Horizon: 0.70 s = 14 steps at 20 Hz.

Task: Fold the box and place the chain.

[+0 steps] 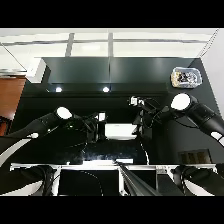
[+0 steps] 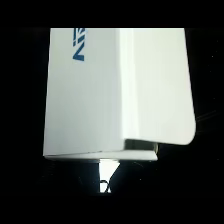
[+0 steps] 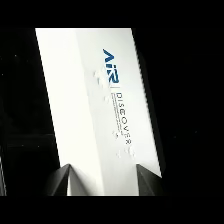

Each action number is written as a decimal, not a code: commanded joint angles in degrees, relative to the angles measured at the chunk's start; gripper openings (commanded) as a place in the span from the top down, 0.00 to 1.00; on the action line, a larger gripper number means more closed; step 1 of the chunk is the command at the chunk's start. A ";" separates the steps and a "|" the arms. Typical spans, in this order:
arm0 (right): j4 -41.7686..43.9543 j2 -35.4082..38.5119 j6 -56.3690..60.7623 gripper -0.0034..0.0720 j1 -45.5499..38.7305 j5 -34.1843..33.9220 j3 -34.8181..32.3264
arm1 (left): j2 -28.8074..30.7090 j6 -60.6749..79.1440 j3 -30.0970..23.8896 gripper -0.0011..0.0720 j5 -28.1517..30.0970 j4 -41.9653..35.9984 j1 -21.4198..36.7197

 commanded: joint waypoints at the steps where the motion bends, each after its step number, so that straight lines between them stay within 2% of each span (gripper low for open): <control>1: 0.59 0.02 -0.24 0.48 0.17 -0.17 -0.07 | -0.02 0.00 0.04 0.43 0.00 0.02 -0.02; 5: 0.55 0.02 -0.26 0.49 0.20 -0.48 -0.07 | -0.02 0.00 0.04 0.43 0.00 0.02 -0.02; 6: 0.52 0.02 -0.28 0.55 0.20 -0.59 -0.07 | -0.02 0.00 0.04 0.43 0.00 0.02 -0.02; 9: 0.07 0.02 -0.28 0.55 0.22 -1.77 -0.07 | -0.02 0.00 0.04 0.43 0.00 0.02 -0.02; 10: 0.00 0.02 -0.28 0.62 0.42 -1.95 -0.07 | -0.02 0.00 0.04 0.43 0.00 0.02 -0.02; 11: -0.35 0.02 -0.28 0.79 0.74 -1.88 -0.07 | -0.02 0.00 0.04 0.43 0.00 0.02 -0.02; 14: -0.79 0.02 -0.28 0.79 2.67 -2.19 -0.07 | -0.02 0.00 0.04 0.43 0.00 0.02 -0.02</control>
